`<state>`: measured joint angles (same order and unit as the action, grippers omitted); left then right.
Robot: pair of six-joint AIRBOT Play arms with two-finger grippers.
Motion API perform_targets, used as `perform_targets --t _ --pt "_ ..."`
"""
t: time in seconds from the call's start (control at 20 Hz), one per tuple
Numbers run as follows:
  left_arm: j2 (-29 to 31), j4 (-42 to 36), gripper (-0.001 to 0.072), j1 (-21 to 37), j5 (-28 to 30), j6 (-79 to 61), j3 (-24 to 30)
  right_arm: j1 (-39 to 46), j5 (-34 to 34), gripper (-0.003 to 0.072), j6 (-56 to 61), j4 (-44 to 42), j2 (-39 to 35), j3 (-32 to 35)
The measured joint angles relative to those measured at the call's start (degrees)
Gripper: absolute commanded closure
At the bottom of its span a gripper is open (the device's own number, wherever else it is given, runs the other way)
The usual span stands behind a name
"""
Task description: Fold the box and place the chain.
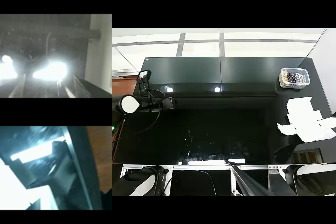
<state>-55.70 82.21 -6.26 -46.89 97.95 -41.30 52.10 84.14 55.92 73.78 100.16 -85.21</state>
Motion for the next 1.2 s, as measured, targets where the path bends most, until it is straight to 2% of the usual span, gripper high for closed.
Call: perform_targets --t 0.2,0.45,0.65,0.8,1.0,1.2 --pt "0.0 -0.33 -0.0001 -0.02 2.86 0.13 0.02 -0.76 0.42 0.0671 0.09 -2.4 -5.84 4.57" --pt "0.0 -0.42 -0.0001 -1.18 8.04 0.11 0.02 -6.34 -7.13 0.067 2.23 -13.66 -21.35 19.21" --pt "0.0 -0.72 -0.0001 -4.81 10.05 0.02 0.02 -17.25 -14.53 0.067 4.17 -22.14 -33.48 32.5" --pt "-0.24 -3.13 0.0002 -9.42 10.03 -0.07 0.02 -29.81 -23.5 0.0669 4.83 -31.21 -39.69 41.55" --pt "-3.08 -13.07 0.0002 -11.58 8.59 -6.1 -0.61 -48.43 -35.78 0.067 5.01 -36.63 -42.69 49.07" --pt "-11.85 -32.48 0.0003 -4.28 0.09 -19.23 -3.19 -59.65 -43.76 0.0669 5.14 -38.1 -43.47 52.17"
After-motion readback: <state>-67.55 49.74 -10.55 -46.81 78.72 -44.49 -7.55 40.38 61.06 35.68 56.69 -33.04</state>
